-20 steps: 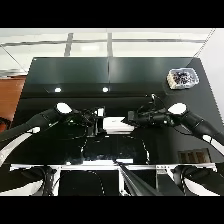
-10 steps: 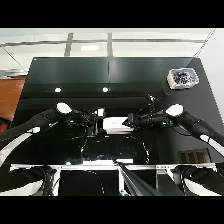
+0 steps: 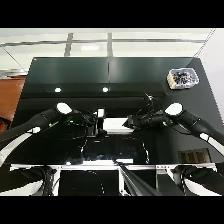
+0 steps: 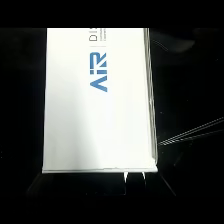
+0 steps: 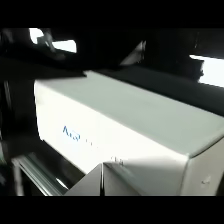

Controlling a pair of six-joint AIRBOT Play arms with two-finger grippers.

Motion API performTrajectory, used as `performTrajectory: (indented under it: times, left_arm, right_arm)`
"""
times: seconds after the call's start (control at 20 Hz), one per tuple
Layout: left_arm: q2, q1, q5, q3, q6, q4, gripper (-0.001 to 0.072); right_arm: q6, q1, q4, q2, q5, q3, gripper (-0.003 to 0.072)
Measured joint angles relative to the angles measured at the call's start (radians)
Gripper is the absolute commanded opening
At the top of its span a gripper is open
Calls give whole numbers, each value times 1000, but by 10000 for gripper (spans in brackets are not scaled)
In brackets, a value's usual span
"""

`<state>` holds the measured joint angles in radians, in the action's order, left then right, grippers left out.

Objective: Fold the box and place the chain.

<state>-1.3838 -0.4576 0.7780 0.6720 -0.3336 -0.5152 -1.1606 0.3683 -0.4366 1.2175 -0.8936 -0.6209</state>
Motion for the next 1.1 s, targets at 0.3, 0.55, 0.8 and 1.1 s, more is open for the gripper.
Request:
performTrajectory:
  times: [0.3,0.55,0.8,1.1]
  left_arm:
    - [0,0,-1,0,2,1,334]
    - [0,0,-3,0,2,2,333]
    - [0,0,-7,1,2,3,667]
    - [80,0,27,24,57,-67,720]
  right_arm:
    - [1,-1,-332,-129,-54,-158,16]
    - [-100,-1,-787,-229,-68,-219,16]
    - [-217,-1,-986,-252,-69,-230,16]
    - [-278,-1,-1067,-256,-77,-232,16]
